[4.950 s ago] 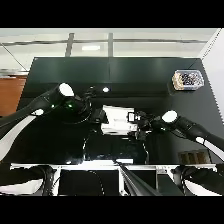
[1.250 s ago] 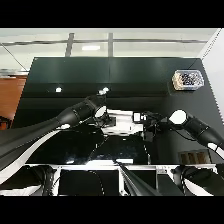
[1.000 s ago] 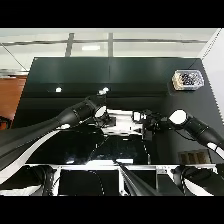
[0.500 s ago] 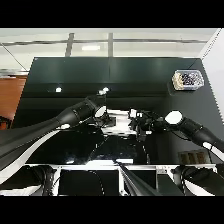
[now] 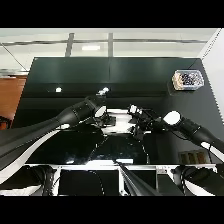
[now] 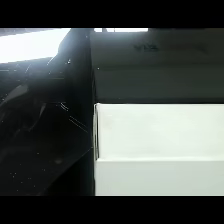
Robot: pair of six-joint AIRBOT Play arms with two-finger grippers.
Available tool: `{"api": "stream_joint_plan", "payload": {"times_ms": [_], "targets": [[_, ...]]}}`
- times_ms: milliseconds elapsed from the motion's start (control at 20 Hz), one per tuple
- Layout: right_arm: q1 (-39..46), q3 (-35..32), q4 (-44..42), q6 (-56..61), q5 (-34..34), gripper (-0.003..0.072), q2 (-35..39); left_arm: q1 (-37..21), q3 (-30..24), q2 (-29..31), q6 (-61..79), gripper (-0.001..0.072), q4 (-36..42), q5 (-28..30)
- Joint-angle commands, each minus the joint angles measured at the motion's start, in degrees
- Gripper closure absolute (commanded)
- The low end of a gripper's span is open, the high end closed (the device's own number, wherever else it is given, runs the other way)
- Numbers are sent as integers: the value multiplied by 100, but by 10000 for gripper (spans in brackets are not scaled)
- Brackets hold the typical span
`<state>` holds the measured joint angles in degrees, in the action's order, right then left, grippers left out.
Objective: Fold the box and place the chain.
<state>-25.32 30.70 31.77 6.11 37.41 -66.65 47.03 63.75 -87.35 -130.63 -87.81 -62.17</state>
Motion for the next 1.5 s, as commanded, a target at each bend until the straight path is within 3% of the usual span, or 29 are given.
{"api": "stream_joint_plan", "payload": {"times_ms": [0, 50, 250, 400, 500, 650, 750, 950, 1300, 1450], "targets": [[-4, 0, 0, 160, 35, 553, -4, -4, 2, -2, 9, 680, 0, 17], [-2, 0, 0, 201, 76, 668, 0, -4, 2, -2, 9, 680, 0, 17], [444, 15, 597, 2236, 400, 668, 496, -4, 2, -2, 9, 680, 0, 15], [1722, 214, 2846, 4907, 1113, 668, 1384, -7, 2, -2, 9, 680, 0, 20], [2929, 219, 3558, 6332, 1434, 668, 1742, -13, 2, -2, 9, 680, 0, 22], [4188, -85, 2949, 7086, 1928, 668, 1731, -13, 2, -2, 9, 680, 0, 20], [4336, -494, 2253, 7075, 1991, 668, 1637, -13, 2, -2, 9, 680, -2, 20], [3521, -872, 1434, 6736, 2002, 668, 964, -13, 2, -2, 9, 680, -2, 48], [2133, -837, -48, 6107, 973, 668, 177, -13, 2, -2, 9, 680, -2, 46], [2085, -599, -282, 5895, 1276, 667, 0, -13, 2, -2, 9, 680, 0, 42]]}}
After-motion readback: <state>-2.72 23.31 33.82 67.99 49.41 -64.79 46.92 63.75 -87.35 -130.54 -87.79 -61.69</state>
